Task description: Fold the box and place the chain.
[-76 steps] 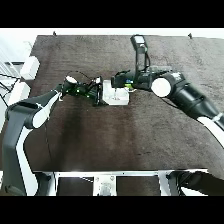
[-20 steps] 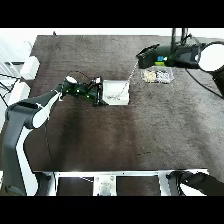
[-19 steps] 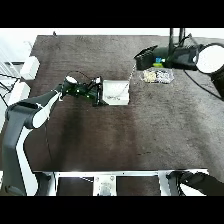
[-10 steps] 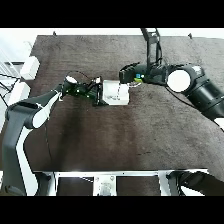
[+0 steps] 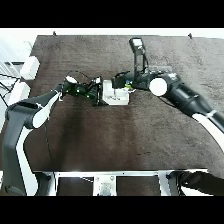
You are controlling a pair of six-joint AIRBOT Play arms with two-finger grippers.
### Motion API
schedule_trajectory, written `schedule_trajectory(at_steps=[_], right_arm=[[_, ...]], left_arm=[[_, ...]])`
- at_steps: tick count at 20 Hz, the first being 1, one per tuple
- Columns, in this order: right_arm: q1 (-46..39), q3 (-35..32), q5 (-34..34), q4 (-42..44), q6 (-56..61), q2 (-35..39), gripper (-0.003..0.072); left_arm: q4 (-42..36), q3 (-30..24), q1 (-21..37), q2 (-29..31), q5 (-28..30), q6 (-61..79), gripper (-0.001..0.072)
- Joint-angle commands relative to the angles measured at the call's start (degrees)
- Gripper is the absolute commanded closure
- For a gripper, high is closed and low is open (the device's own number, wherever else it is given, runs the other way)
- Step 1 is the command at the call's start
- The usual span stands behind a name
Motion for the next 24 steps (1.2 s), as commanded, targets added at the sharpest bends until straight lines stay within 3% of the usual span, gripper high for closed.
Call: schedule_trajectory(at_steps=[1,4,6,7,11,12,13,15,18,22,24], right_arm=[[0.42,-0.87,-8.50,0.22,2.82,-7.67,0.0671],[0.15,-0.87,-9.11,0.17,3.08,-12.74,0.0649],[-0.63,-0.87,-7.87,-0.02,1.75,-11.93,0.0428],[-1.07,-0.87,-6.82,-0.17,0.70,-10.82,0.0388],[-7.80,-1.01,-0.42,-5.55,-1.66,-5.62,0.0388],[-10.99,-1.25,-0.39,-6.32,-1.64,-5.33,0.0343],[-14.43,-1.66,-0.55,-6.27,-1.33,-5.62,0.0251],[-21.46,-2.49,-1.70,-5.51,0.96,-7.85,0.0174],[-27.76,-1.97,-7.19,2.58,-1.90,-14.12,0.0172],[-27.43,4.35,-8.02,13.49,-12.11,-23.21,0.0173],[-27.15,7.74,-8.04,14.67,-12.24,-27.19,0.0177]], left_arm=[[0.00,0.00,0.04,0.02,0.02,0.00,0.0256],[0.00,0.00,0.07,0.02,0.02,0.00,0.0256],[0.00,0.00,0.07,0.02,0.02,0.00,0.0256],[0.00,0.00,0.04,0.02,0.02,0.00,0.0256],[0.00,0.00,0.04,0.02,0.02,0.00,0.0256],[0.00,0.00,0.07,0.02,0.02,0.00,0.0256],[0.00,0.00,0.04,0.02,0.00,0.00,0.0256],[0.00,0.00,0.07,0.02,0.02,0.00,0.0256],[0.02,0.00,0.04,0.02,0.00,0.00,0.0256],[0.00,0.00,0.04,0.02,0.02,0.02,0.0256],[0.00,0.00,0.07,0.02,0.02,0.00,0.0256]])
